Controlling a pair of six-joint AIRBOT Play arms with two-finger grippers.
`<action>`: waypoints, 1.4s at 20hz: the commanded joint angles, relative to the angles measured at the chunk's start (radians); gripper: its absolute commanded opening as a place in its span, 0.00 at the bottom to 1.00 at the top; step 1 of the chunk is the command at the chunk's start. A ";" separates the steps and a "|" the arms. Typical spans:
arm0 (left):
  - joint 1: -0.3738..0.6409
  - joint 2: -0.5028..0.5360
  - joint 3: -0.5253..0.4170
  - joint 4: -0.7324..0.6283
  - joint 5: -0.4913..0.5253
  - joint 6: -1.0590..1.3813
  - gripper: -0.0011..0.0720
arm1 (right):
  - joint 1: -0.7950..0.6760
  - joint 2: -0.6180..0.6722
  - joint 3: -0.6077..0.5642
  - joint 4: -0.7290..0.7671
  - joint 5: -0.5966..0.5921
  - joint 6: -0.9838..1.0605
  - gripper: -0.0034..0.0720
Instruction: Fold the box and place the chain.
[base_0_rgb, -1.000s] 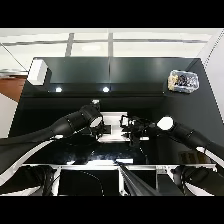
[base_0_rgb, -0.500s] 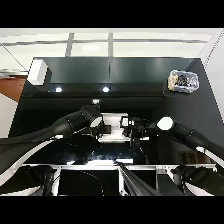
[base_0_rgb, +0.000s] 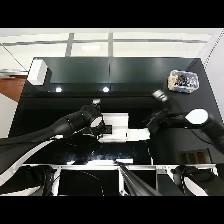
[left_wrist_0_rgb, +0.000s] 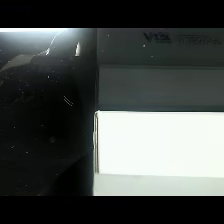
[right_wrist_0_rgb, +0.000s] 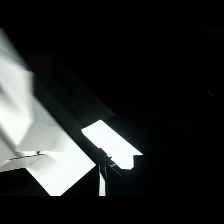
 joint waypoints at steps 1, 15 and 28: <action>0.000 0.001 0.000 0.003 -0.002 0.002 0.05 | -0.259 0.049 -0.030 -0.044 0.093 0.370 0.10; 0.000 0.000 0.000 0.004 0.000 0.002 0.05 | -0.062 -0.347 -0.092 0.413 0.192 0.188 0.27; 0.000 0.001 0.000 0.003 0.000 0.002 0.05 | 0.187 -0.347 0.075 0.304 0.191 0.311 0.74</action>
